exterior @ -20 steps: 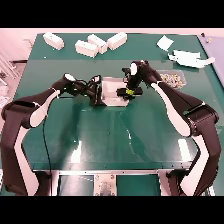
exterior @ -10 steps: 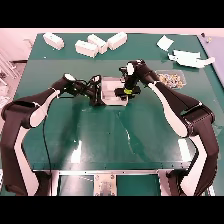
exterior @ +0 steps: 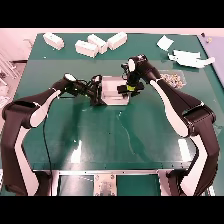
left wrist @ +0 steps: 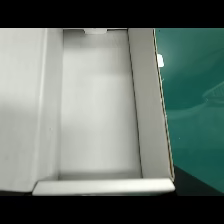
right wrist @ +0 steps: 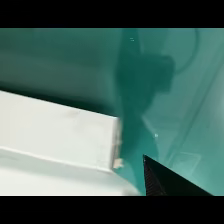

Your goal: Fold the box and place the chain.

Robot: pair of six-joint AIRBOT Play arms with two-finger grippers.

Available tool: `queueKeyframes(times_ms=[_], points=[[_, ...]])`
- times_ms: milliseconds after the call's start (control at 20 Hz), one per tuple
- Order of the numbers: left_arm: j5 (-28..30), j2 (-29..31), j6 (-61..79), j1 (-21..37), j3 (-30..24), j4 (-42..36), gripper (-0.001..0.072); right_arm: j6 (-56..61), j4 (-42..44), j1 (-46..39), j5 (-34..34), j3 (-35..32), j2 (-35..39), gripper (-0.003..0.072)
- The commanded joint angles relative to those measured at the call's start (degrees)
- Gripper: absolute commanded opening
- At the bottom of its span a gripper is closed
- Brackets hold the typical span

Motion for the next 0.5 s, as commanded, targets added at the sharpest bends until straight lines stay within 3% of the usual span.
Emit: queueKeyframes(times_ms=[0,450], points=[[-0.17,0.04,0.07,0.07,0.02,0.15,0.0411,-0.33,-1.38,-0.76,0.94,1.2,0.22,0.0503],[-0.15,0.04,0.07,0.07,0.02,0.15,0.041,-4.68,-1.49,-3.28,0.44,1.29,9.18,0.0501]])
